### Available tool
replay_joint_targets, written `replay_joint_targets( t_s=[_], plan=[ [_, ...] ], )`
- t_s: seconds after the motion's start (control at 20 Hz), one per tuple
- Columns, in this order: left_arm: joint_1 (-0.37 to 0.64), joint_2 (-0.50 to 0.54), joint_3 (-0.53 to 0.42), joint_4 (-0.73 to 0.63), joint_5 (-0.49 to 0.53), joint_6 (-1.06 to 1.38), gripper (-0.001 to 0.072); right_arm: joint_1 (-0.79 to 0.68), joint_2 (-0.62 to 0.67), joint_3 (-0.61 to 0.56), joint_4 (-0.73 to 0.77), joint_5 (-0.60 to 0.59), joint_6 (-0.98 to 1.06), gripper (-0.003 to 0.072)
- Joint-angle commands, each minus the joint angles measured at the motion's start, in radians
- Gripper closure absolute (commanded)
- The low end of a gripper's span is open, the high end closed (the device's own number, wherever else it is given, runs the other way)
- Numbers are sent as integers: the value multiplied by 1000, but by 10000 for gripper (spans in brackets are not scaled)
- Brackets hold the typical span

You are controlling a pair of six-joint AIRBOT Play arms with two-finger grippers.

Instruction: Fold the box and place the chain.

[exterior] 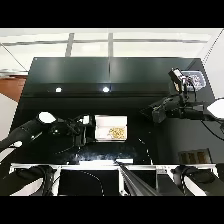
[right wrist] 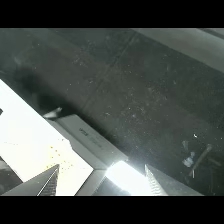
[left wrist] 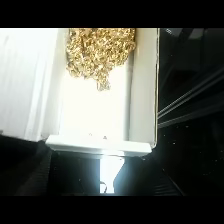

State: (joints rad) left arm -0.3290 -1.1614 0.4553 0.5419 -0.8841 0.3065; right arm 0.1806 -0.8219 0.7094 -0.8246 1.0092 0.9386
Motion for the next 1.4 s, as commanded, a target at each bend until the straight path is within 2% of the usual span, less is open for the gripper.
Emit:
replay_joint_targets(
  t_s=[0.0, 0.7, 0.95, 1.35],
  plan=[
    [-20, -12, 12, -1, -3, -3, 1, 1, 1, 1, 0, 0, 0, 74],
    [-45, -60, 55, -9, 23, -8, 1, 1, 0, 1, 0, 0, 0, 74],
    [-58, -60, 55, -2, -19, 5, 1, 1, 0, 1, 0, 0, 0, 74],
    [-89, -60, 55, -5, 13, -5, 1, 1, 0, 1, 0, 0, 0, 74]
  ],
)
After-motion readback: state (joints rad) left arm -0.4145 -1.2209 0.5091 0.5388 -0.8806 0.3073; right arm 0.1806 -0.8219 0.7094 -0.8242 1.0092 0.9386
